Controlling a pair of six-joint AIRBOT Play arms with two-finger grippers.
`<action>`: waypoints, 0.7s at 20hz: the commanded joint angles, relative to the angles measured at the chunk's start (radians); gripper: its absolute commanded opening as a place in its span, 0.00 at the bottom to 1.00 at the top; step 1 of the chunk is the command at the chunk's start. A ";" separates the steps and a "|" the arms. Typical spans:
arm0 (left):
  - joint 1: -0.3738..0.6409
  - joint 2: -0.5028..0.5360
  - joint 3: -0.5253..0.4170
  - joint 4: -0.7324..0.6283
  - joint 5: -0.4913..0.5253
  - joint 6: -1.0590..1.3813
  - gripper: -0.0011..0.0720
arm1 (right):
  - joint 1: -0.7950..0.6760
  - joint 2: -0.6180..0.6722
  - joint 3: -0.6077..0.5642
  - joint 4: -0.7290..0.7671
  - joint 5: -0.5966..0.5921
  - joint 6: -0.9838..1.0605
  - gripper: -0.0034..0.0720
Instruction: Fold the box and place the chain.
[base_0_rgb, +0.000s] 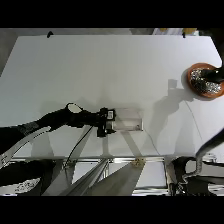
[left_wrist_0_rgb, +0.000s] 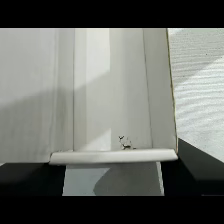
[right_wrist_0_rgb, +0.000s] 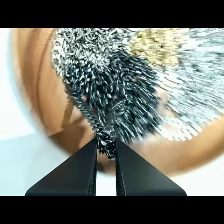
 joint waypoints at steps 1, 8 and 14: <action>0.001 0.000 0.001 0.000 0.000 0.000 0.39 | 0.000 0.187 0.000 0.028 0.144 -0.054 0.06; 0.001 0.000 0.001 0.000 0.000 0.000 0.39 | 0.000 0.541 0.000 0.357 0.402 -0.135 0.06; 0.001 0.000 0.001 0.000 0.000 0.000 0.39 | 0.074 0.754 -0.001 0.607 0.546 -0.155 0.06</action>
